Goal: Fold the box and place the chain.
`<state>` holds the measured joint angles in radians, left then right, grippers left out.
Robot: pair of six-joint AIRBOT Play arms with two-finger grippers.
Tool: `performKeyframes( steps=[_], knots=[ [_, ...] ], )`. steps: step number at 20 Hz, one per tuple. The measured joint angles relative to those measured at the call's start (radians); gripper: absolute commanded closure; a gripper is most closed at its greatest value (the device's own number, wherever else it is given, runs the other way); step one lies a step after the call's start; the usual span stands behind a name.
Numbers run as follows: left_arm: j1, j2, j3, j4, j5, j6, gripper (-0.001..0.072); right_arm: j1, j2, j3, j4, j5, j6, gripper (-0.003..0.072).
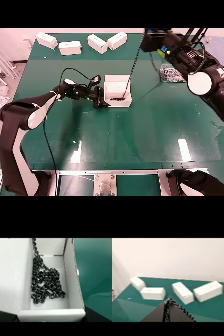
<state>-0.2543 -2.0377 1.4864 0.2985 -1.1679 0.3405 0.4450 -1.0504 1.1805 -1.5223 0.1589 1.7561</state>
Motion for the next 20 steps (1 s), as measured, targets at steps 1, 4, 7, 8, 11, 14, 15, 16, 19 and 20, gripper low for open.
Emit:
performKeyframes(
  steps=[1, 4, 7, 8, 11, 14, 15, 16, 19, 20],
  knots=[
    [0.0, 0.0, 0.0, 0.0, 0.0, 0.0, 0.0176, 0.03, 0.007, 0.0, -0.002, 0.01, -0.01, 0.068],
    [0.0, 0.0, 0.0, 0.0, 0.0, 0.0, 0.0176, 0.085, 0.007, -0.005, -0.004, 0.047, -0.019, 0.0679],
    [0.0, 0.0, 0.0, 0.0, -0.001, 0.0, 0.0176, 0.109, -0.019, -0.031, -0.004, 0.078, -0.004, 0.068],
    [0.0, 0.0, 0.0, 0.0, -0.001, 0.0, 0.0176, 0.114, -0.03, -0.044, -0.004, 0.082, 0.008, 0.068],
    [0.0, 0.0, 0.0, 0.0, -0.001, 0.0, 0.0175, 0.121, -0.071, -0.09, -0.004, 0.093, 0.041, 0.0679],
    [0.0, 0.0, 0.0, 0.0, -0.001, 0.0, 0.0176, 0.124, -0.116, -0.143, -0.004, 0.099, 0.078, 0.0679],
    [0.0, 0.0, 0.0, 0.0, -0.001, 0.0, 0.0176, 0.124, -0.132, -0.161, -0.004, 0.099, 0.092, 0.0679],
    [0.0, 0.0, 0.0, 0.0, -0.002, 0.0, 0.0176, 0.125, -0.15, -0.177, -0.004, 0.098, 0.101, 0.0679],
    [0.0, 0.0, 0.0, 0.0, -0.002, 0.0, 0.0176, 0.125, -0.222, -0.217, -0.004, 0.095, 0.128, 0.0677],
    [0.0, 0.0, 0.0, 0.0, -0.002, 0.0, 0.0175, 0.125, -0.253, -0.226, -0.004, 0.091, 0.138, 0.0664]
  ],
)
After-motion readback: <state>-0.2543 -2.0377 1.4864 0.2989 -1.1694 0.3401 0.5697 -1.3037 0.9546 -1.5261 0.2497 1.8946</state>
